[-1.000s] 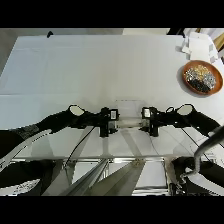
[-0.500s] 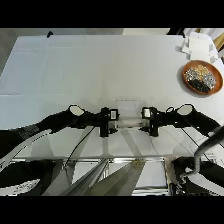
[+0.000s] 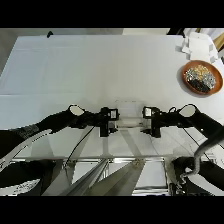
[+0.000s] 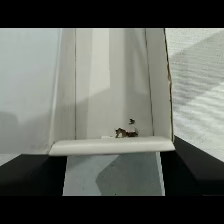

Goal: Fold the box and place the chain.

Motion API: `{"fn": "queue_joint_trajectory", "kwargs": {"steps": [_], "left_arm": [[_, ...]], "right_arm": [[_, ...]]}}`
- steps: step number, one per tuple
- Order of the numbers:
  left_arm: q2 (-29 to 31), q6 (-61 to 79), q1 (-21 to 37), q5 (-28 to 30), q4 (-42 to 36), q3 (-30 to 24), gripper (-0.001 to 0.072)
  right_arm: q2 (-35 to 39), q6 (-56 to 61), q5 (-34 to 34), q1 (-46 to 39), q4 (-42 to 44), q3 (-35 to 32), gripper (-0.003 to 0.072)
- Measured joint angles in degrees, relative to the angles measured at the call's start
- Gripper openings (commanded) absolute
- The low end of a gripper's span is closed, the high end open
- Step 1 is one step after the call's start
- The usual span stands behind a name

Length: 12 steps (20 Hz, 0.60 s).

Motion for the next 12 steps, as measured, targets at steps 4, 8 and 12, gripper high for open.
{"fn": "queue_joint_trajectory", "kwargs": {"steps": [4, 8, 12], "left_arm": [[0.0, -0.13, 0.04, 0.2, -0.13, 0.0, 0.025], [0.0, -0.09, 0.04, 0.04, -0.02, 0.0, 0.025], [0.0, 0.0, 0.04, -0.09, 0.04, 0.0, 0.025]], "right_arm": [[5.64, 8.35, 1.09, 0.0, -8.98, 0.0, 0.0694], [12.74, 18.29, 2.45, -0.02, -17.05, 0.0, 0.0646], [20.44, 23.1, 3.32, -0.02, -15.98, 0.0, 0.0443]]}}
